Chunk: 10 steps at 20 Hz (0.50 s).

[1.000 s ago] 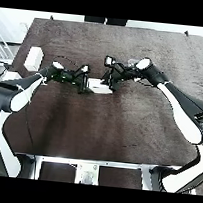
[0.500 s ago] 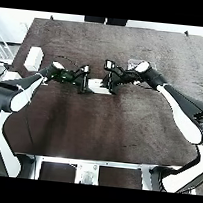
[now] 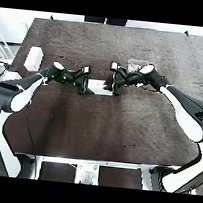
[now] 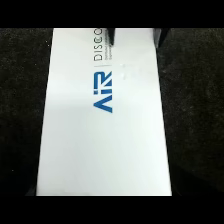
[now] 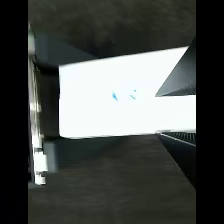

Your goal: Fold the box and place the chain.

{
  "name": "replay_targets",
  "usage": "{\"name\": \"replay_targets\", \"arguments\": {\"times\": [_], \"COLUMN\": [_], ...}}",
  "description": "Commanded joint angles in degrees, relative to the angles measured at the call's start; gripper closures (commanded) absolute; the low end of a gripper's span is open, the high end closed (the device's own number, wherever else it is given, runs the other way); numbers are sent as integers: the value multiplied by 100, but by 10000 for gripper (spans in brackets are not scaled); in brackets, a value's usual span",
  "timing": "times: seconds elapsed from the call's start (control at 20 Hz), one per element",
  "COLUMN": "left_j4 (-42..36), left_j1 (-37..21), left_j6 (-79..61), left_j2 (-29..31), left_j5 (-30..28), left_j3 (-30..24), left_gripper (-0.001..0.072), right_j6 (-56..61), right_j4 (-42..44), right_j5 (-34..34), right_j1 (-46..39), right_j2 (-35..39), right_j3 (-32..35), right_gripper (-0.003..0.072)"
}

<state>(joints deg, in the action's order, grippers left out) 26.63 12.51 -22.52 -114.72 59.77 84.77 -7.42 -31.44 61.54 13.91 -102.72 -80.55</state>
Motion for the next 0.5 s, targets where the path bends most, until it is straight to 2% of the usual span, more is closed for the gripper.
{"name": "replay_targets", "arguments": {"times": [0.0,0.05,0.1,0.15,0.3,0.45], "left_j4": [-9,-9,-9,-9,-9,-9], "left_j1": [-7,-7,-7,-7,-7,-7], "left_j6": [0,0,0,0,0,0], "left_j2": [2,2,2,2,2,2], "left_j5": [-37,-35,-35,-35,-35,-35], "left_j3": [2,0,2,2,2,2], "left_gripper": [309,309,308,308,308,308], "right_j6": [-256,-273,-267,-260,120,592], "right_j4": [1060,1117,1108,1108,1023,710], "right_j5": [448,446,437,435,431,433], "right_j1": [-216,-254,-260,-260,-251,-238], "right_j2": [15,9,2,-13,-236,-525], "right_j3": [-94,-92,-85,-61,-61,-61], "right_gripper": [409,420,476,565,680,683]}}
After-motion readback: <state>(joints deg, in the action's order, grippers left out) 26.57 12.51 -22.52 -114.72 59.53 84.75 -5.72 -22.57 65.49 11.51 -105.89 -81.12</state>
